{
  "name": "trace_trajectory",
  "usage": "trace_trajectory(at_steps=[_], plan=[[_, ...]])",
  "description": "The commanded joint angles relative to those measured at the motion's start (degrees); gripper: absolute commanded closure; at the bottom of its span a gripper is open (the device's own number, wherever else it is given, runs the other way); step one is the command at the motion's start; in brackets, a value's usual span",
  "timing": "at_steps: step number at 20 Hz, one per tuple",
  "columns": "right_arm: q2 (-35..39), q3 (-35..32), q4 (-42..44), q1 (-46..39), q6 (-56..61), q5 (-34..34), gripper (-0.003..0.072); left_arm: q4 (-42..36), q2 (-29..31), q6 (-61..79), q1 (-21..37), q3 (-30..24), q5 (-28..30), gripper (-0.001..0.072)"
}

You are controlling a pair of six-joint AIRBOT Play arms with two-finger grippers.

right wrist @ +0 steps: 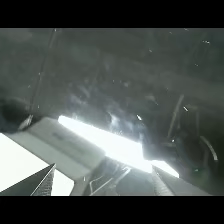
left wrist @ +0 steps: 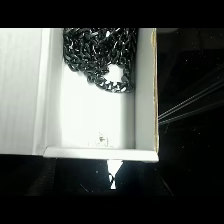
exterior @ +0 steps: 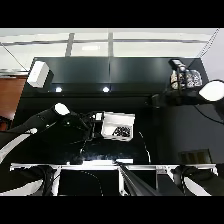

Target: Fold the box and place the chain.

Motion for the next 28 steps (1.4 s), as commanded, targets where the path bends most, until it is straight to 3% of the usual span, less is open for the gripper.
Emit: trace_trajectory(at_steps=[1,5,10,19,21,23,28], plan=[[-7.8,0.02,9.92,0.83,-7.96,-3.82,-0.0034,-0.02,-0.02,0.0,0.0,0.07,-0.04,0.0344],[-10.38,0.04,16.68,2.08,-23.58,-1.57,-0.0034,-0.02,-0.02,-0.02,0.0,0.07,-0.02,0.0344],[-10.38,0.04,16.63,4.07,-46.69,9.51,-0.0034,0.07,-0.02,0.0,-0.24,0.07,0.04,0.0344],[-8.11,1.31,16.15,9.97,-52.26,14.27,-0.0034,0.24,-0.02,0.02,-0.35,0.04,0.02,0.0344],[-7.82,1.25,12.5,11.3,-51.28,14.64,-0.0034,0.24,-0.02,0.0,-0.35,0.07,0.02,0.0344],[-7.82,0.35,8.57,13.05,-50.47,13.14,-0.0034,0.24,-0.02,0.0,-0.35,0.04,0.02,0.0344],[-7.91,-3.04,8.74,17.14,-50.4,4.24,-0.0034,0.26,-0.02,0.02,-0.35,0.04,0.02,0.0344]])
